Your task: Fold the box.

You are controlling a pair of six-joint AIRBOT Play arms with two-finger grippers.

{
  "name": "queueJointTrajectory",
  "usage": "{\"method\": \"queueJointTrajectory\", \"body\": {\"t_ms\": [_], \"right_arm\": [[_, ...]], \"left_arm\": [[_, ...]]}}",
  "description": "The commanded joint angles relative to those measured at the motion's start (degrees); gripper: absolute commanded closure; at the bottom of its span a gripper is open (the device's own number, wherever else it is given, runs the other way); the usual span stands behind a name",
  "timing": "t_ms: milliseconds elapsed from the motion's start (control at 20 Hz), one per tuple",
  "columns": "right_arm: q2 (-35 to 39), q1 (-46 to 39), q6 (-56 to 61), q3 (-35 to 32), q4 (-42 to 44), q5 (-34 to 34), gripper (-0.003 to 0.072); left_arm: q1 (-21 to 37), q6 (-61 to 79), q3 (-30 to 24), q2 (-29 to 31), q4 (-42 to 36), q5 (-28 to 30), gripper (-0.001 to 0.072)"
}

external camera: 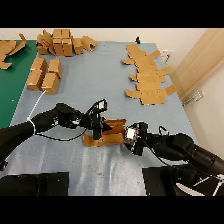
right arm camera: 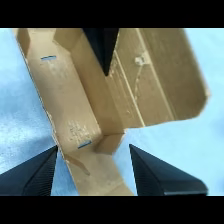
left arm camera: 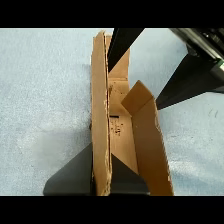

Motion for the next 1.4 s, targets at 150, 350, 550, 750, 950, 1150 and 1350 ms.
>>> {"method": "queueJointTrajectory", "body": {"t_ms": [150, 350, 550, 750, 950, 1150, 1350], "right_arm": [[-6.6, -8.5, -23.8, 3.7, 18.8, -4.2, -0.0034], [-13.1, -13.6, -30.6, 9.0, 20.5, -10.6, -0.0034], [-20.4, -16.1, -39.3, 13.1, 24.6, -18.1, -0.0034], [-24.2, -16.1, -39.3, 14.8, 24.2, -16.9, -0.0034], [-26.5, -15.9, -39.3, 15.8, 24.5, -17.0, -0.0034], [-26.6, -15.8, -39.3, 15.8, 24.5, -18.3, -0.0034], [-26.7, -15.8, -39.3, 15.8, 24.5, -18.2, -0.0034]], "left_arm": [[0.0, 0.0, 0.0, 0.0, 0.0, 0.0, 0.0698], [0.0, 0.0, 0.0, 0.0, 0.0, 0.0, 0.0698], [0.0, 0.0, 0.0, 0.0, 0.0, 0.0, 0.0697], [0.0, 0.0, 0.0, 0.0, 0.0, 0.0, 0.0697], [0.0, 0.0, 0.0, 0.0, 0.0, 0.0, 0.0697], [0.0, 0.0, 0.0, 0.0, 0.0, 0.0, 0.0698], [0.0, 0.0, 0.0, 0.0, 0.0, 0.0, 0.0698]]}}
